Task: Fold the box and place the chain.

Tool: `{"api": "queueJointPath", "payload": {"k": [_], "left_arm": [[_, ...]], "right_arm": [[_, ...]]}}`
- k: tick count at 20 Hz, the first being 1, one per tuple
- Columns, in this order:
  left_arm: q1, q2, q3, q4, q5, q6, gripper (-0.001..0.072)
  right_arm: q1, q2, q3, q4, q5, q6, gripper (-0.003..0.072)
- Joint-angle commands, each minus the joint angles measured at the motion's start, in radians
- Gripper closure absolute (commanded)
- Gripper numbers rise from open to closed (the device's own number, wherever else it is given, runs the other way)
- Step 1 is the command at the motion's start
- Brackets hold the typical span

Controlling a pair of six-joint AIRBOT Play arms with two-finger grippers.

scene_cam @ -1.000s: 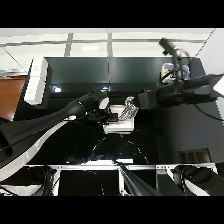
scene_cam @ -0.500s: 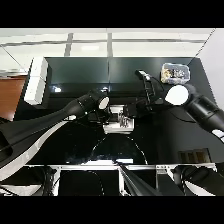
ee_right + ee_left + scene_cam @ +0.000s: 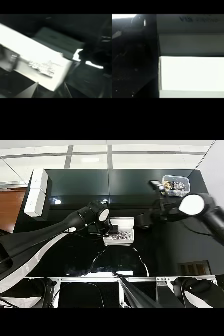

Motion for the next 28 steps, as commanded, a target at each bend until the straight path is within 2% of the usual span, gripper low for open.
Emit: {"api": "queueJointPath", "payload": {"k": [1, 2, 3, 4, 5, 8, 10, 12, 14, 15, 16, 18, 19, 20, 21, 22, 23, 24, 28], "left_arm": [[0.001, 0.000, 0.008, 0.000, -0.018, -0.024, 0.0688], [-0.001, 0.000, 0.017, 0.002, -0.038, -0.046, 0.0666], [-0.004, 0.001, 0.030, 0.002, -0.056, -0.053, 0.0493], [-0.010, 0.003, 0.051, 0.009, -0.076, -0.053, 0.0266], [-0.020, 0.014, 0.075, 0.024, -0.093, -0.040, 0.0203], [-0.054, 0.122, 0.096, 0.134, -0.129, 0.064, 0.0204], [-0.061, 0.242, 0.071, 0.195, -0.151, 0.155, 0.0206], [-0.032, 0.372, -0.016, 0.275, -0.147, 0.181, 0.0207], [0.086, 0.510, -0.173, 0.278, -0.109, 0.182, 0.0209], [0.178, 0.573, -0.264, 0.220, -0.061, 0.200, 0.0209], [0.284, 0.626, -0.352, 0.094, 0.020, 0.267, 0.0209], [0.474, 0.673, -0.501, -0.300, 0.193, 0.637, 0.0209], [0.560, 0.668, -0.557, -0.536, 0.206, 0.989, 0.0209], [0.621, 0.655, -0.595, -0.707, 0.167, 1.329, 0.0208], [0.660, 0.637, -0.624, -0.813, 0.114, 1.653, 0.0208], [0.668, 0.617, -0.645, -0.859, 0.099, 1.904, 0.0175], [0.660, 0.595, -0.656, -0.865, 0.100, 2.093, -0.0011], [0.643, 0.571, -0.657, -0.863, 0.108, 2.207, -0.0002], [0.539, 0.459, -0.647, -0.860, 0.255, 2.519, -0.0002]], "right_arm": [[-0.100, 0.099, -0.001, -0.095, 0.119, -0.024, 0.0306], [-0.112, 0.115, -0.001, -0.109, 0.135, -0.032, 0.0306], [-0.117, 0.124, -0.001, -0.128, 0.142, -0.032, 0.0305], [-0.118, 0.125, -0.001, -0.143, 0.143, -0.032, 0.0305], [-0.118, 0.125, -0.001, -0.158, 0.138, -0.032, 0.0305], [-0.118, 0.125, -0.001, -0.177, 0.116, -0.031, 0.0305], [-0.118, 0.125, -0.001, -0.176, 0.108, -0.031, 0.0305], [-0.118, 0.125, -0.001, -0.176, 0.108, -0.031, 0.0305], [-0.118, 0.125, -0.001, -0.176, 0.108, -0.031, 0.0305], [-0.118, 0.125, -0.001, -0.176, 0.107, -0.031, 0.0305], [-0.118, 0.125, -0.001, -0.176, 0.106, -0.031, 0.0305], [-0.118, 0.125, -0.001, -0.176, 0.098, -0.031, 0.0305], [-0.118, 0.125, -0.001, -0.176, 0.092, -0.031, 0.0305], [-0.118, 0.125, -0.001, -0.176, 0.088, -0.031, 0.0305], [-0.118, 0.125, -0.001, -0.176, 0.085, -0.030, 0.0305], [-0.118, 0.125, -0.001, -0.176, 0.085, -0.027, 0.0305], [-0.118, 0.125, -0.001, -0.176, 0.084, -0.027, 0.0305], [-0.118, 0.125, -0.001, -0.176, 0.083, -0.027, 0.0305], [-0.118, 0.124, -0.001, -0.176, 0.066, -0.008, 0.0305]]}}
